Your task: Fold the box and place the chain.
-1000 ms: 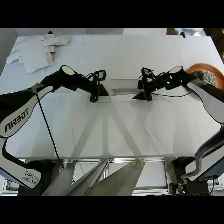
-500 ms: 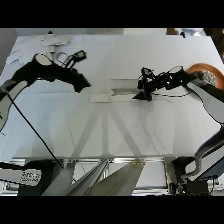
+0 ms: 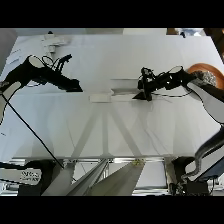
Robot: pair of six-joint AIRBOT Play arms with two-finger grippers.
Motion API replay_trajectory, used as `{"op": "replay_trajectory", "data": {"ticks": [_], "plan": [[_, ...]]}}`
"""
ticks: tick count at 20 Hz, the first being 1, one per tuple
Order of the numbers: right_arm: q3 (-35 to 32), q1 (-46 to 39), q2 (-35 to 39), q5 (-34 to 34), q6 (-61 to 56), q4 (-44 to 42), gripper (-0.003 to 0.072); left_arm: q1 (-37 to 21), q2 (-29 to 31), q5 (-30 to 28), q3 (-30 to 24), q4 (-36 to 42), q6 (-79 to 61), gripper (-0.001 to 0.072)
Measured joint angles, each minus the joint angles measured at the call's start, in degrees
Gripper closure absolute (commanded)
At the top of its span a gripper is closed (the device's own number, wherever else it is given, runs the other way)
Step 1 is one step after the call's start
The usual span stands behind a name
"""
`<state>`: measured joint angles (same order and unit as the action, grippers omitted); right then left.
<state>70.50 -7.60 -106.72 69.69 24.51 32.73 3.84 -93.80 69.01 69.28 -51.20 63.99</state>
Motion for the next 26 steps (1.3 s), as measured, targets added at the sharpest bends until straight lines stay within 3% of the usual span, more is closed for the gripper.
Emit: {"op": "replay_trajectory", "data": {"ticks": [4, 9, 14, 26], "plan": [[0.0, 0.0, 0.0, -0.02, 0.02, 0.02, 0.0285, 1.97, 0.02, -1.01, -0.76, -5.99, 8.79, 0.0701], [0.0, 0.0, 0.0, -0.02, 0.0, 0.02, 0.0285, 5.35, 0.17, -6.08, -5.77, -8.31, 13.99, 0.0701], [0.0, 0.0, 0.0, -0.02, 0.02, 0.0, 0.0285, 8.04, 1.53, -11.06, -8.22, -8.24, 14.86, 0.0702], [0.0, 0.0, 0.0, -0.02, 0.0, 0.0, 0.0285, 9.18, 2.43, -13.79, -9.01, -5.01, 14.19, 0.0702]]}}
